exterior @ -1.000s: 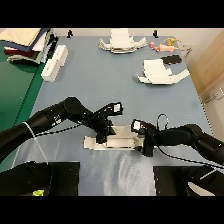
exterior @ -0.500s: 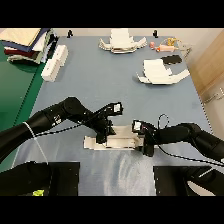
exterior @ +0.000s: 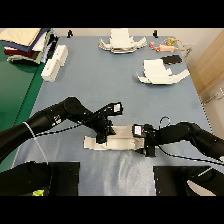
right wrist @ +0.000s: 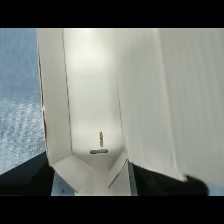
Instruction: Fold the box.
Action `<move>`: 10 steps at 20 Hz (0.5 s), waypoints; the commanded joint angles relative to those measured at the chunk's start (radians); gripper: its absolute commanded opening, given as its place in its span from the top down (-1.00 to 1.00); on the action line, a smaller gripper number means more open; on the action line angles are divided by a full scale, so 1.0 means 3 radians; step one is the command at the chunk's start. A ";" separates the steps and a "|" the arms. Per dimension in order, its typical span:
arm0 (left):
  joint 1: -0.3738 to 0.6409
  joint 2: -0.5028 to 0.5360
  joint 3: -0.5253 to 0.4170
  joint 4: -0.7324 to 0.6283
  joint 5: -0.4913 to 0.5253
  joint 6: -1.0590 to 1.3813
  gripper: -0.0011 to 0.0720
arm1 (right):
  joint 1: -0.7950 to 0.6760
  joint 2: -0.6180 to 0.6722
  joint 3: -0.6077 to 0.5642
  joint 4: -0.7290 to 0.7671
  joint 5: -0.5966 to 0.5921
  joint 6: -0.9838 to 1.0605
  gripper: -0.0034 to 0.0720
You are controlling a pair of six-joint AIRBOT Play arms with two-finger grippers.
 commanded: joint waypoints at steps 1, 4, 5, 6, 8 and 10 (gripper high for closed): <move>-0.0003 -0.0003 0.0004 0.0000 0.0000 0.0000 0.93 | -0.0005 -0.0196 -0.0003 0.0067 -0.0011 -0.0050 -0.99; -0.0003 -0.0001 0.0004 0.0000 0.0000 0.0000 0.93 | -0.0010 -0.0251 -0.0001 0.0132 0.0048 -0.0060 -0.99; -0.0003 -0.0001 0.0004 0.0000 0.0001 0.0000 0.93 | -0.0025 -0.0245 -0.0001 0.0142 0.0058 -0.0060 -0.96; -0.0003 -0.0001 0.0004 0.0000 0.0000 0.0000 0.93 | -0.0038 -0.0245 -0.0001 0.0146 0.0062 -0.0060 -0.96; -0.0003 -0.0001 0.0004 0.0000 0.0001 0.0000 0.93 | -0.0079 -0.0245 -0.0001 0.0156 0.0057 -0.0062 -0.96; -0.0003 -0.0001 0.0004 0.0000 0.0000 0.0000 0.93 | -0.0089 -0.0247 -0.0003 0.0158 0.0014 -0.0102 -0.59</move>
